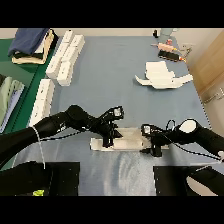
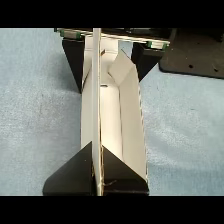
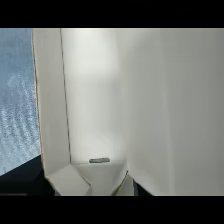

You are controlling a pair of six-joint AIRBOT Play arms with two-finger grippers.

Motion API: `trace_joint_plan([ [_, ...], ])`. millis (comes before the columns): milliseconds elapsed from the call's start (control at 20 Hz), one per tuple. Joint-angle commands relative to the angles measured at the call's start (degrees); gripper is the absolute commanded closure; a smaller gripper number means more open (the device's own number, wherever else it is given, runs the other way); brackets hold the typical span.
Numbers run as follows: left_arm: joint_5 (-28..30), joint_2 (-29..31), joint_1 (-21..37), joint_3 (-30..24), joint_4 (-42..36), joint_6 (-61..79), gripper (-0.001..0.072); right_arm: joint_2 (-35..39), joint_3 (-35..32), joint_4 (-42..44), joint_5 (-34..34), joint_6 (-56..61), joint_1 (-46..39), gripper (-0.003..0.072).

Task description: Fold the box.

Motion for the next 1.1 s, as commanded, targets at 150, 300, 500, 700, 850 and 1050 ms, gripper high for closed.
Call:
trace_joint_plan([
  [150,0.0,0.0,0.0,0.1,0.0,0.0,0.0693,0.1,0.1,2.9,1.0,-3.6,0.0,0.0041],
  [300,0.0,0.0,0.0,0.1,0.0,0.0,0.0693,0.1,0.1,2.2,1.0,-3.4,0.0,0.0041],
  [500,0.0,0.0,0.0,0.1,0.0,0.0,0.0693,0.1,0.1,0.4,1.0,-3.4,0.0,0.0041],
  [700,0.0,0.0,0.0,0.1,0.0,0.0,0.0693,0.1,0.1,-0.7,1.0,-3.5,0.0,0.0041],
  [850,0.0,0.0,0.0,0.1,0.0,0.0,0.0693,0.0,0.1,-0.8,1.0,-3.5,0.0,0.0041],
  [1050,0.0,0.0,0.0,0.1,0.0,0.0,0.0693,0.0,0.0,-0.7,1.7,-3.4,0.0,0.0075],
])
